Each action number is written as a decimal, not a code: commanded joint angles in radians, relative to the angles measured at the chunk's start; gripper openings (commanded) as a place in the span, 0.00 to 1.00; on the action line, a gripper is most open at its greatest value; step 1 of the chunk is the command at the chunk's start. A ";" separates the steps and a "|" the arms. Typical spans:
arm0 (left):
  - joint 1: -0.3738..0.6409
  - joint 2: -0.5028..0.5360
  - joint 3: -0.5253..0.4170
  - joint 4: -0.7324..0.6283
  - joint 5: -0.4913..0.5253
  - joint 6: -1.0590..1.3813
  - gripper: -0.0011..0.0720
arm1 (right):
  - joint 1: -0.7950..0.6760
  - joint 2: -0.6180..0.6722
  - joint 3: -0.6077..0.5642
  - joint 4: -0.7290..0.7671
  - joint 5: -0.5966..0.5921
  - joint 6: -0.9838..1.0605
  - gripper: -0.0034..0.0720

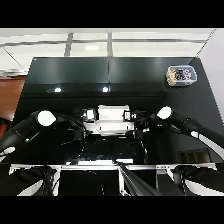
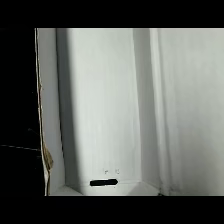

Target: Fold the box and place the chain.

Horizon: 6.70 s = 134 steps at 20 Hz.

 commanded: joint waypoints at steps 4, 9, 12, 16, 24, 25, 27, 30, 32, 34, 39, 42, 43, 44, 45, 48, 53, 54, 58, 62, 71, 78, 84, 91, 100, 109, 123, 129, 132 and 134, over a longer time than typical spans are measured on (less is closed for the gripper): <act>-0.063 -0.090 0.038 -0.008 0.037 0.048 0.81 | 0.001 0.000 0.000 0.000 0.000 0.000 0.13; -0.073 -0.090 0.038 -0.045 0.025 0.028 0.32 | 0.001 0.000 0.000 0.000 0.000 0.000 0.13; -0.074 -0.092 0.038 -0.092 0.039 0.029 0.22 | 0.001 0.000 0.000 0.000 0.000 0.000 0.13; -0.074 -0.126 0.038 -0.176 0.045 0.031 0.22 | 0.001 0.000 0.000 0.000 0.000 0.000 0.13; -0.082 -0.189 0.044 -0.274 0.065 0.046 0.22 | 0.001 0.000 0.000 0.000 0.000 0.000 0.13; -0.081 -0.189 0.044 -0.274 0.072 0.044 0.22 | 0.001 0.000 0.000 0.000 0.000 0.000 0.13; -0.080 -0.189 0.044 -0.274 0.071 0.037 0.22 | 0.001 0.000 0.000 0.000 0.000 0.000 0.13; -0.080 -0.189 0.044 -0.274 0.053 0.037 0.10 | 0.001 0.000 0.000 0.000 0.000 0.000 0.13; -0.085 -0.189 0.044 -0.274 0.035 0.037 0.05 | 0.001 0.000 0.000 0.000 0.000 0.000 0.13; -0.085 -0.189 0.044 -0.274 0.031 0.037 0.25 | 0.001 0.000 0.000 0.000 0.000 0.000 0.13; -0.085 -0.189 0.047 -0.271 0.029 0.036 0.46 | 0.001 0.000 0.000 0.000 0.000 0.000 0.13; -0.062 -0.174 0.084 -0.161 -0.055 -0.031 0.05 | 0.001 0.000 0.000 0.000 0.000 0.000 0.13; -0.043 -0.161 0.103 -0.120 -0.085 -0.138 0.05 | 0.001 0.000 0.000 0.000 0.000 0.000 0.13; -0.017 -0.142 0.127 -0.072 -0.127 -0.287 0.05 | 0.001 0.000 0.000 0.000 0.000 0.000 0.13; 0.011 -0.123 0.151 0.011 -0.160 -0.412 0.05 | 0.001 0.000 0.000 0.000 0.000 0.000 0.13; 0.126 -0.054 0.205 0.230 -0.264 -0.804 0.05 | 0.001 0.000 0.000 0.000 0.000 0.000 0.13; 0.426 -0.007 0.134 0.175 -0.364 -1.299 0.05 | 0.001 0.000 0.000 0.000 0.000 0.000 0.13; 0.481 -0.023 0.092 0.072 -0.397 -1.277 0.05 | 0.001 0.000 0.000 0.000 0.000 0.000 0.13; 0.564 -0.135 -0.046 -0.232 -0.447 -1.077 0.05 | 0.001 0.000 0.000 0.000 0.000 0.000 0.13; 0.488 -0.262 -0.042 -0.251 -0.386 -1.059 0.05 | 0.001 0.000 0.000 0.000 -0.001 0.000 0.13; 0.298 -0.354 0.068 -0.384 -0.369 -0.906 0.05 | 0.001 0.000 0.000 0.000 -0.001 0.000 0.13; 0.295 -0.354 0.111 -0.394 -0.475 -0.903 0.87 | 0.001 0.000 0.000 0.000 -0.001 0.000 0.13; 0.291 -0.353 0.151 -0.451 -0.494 -0.902 0.87 | 0.001 0.000 0.000 0.000 -0.002 0.000 0.13; 0.231 -0.353 0.163 -0.449 -0.465 -0.907 0.61 | 0.001 0.000 0.000 0.000 -0.001 0.000 0.13; 0.168 -0.353 0.164 -0.423 -0.404 -0.979 0.57 | 0.001 0.000 0.000 0.000 -0.002 0.000 0.13; 0.060 -0.353 0.348 -0.092 -0.386 -1.272 0.57 | 0.001 0.000 0.000 0.000 -0.002 0.000 0.13; -0.128 -0.353 0.369 0.237 -0.300 -1.767 0.57 | 0.001 0.000 0.000 0.000 -0.002 0.000 0.13; -0.201 -0.363 0.446 0.384 -0.322 -1.879 0.49 | 0.001 0.000 0.000 0.000 -0.002 0.000 0.13; -0.258 -0.384 0.480 0.533 -0.406 -1.993 0.49 | 0.001 0.000 0.000 0.000 -0.002 0.000 0.13; -0.293 -0.401 0.499 0.571 -0.443 -2.047 0.49 | 0.001 0.000 0.000 0.000 -0.002 0.000 0.13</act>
